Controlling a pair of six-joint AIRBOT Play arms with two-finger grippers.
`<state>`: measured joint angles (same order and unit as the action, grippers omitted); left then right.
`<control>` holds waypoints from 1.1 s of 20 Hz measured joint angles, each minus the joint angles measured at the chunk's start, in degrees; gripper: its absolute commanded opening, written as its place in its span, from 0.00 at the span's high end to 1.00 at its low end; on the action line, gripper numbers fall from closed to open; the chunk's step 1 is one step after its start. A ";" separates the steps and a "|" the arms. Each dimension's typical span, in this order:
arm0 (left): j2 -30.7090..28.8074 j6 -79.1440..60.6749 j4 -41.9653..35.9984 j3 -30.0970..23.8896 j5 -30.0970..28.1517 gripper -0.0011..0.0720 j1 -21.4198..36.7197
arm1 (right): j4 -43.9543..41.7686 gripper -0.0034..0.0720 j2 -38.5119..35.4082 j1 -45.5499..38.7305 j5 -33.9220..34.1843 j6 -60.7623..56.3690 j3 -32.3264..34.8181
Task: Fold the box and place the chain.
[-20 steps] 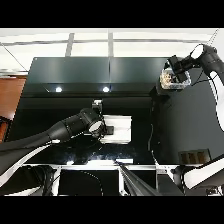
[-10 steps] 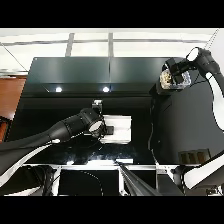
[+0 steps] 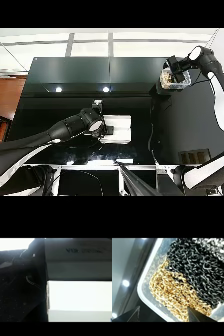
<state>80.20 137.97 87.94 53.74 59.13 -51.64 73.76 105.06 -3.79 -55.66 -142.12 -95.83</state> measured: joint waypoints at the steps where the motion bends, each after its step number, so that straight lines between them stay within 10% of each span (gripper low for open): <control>1: 0.00 0.00 -0.02 0.00 0.00 0.95 -0.02 | 0.00 0.06 -0.20 -0.02 -0.17 0.00 0.00; 22: 0.02 0.02 -0.17 0.00 0.07 0.95 0.04 | 3.85 0.06 0.46 0.09 -2.64 -0.92 -0.02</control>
<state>80.23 137.99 87.77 53.74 59.20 -51.59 77.60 105.51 -3.70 -58.30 -143.04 -95.85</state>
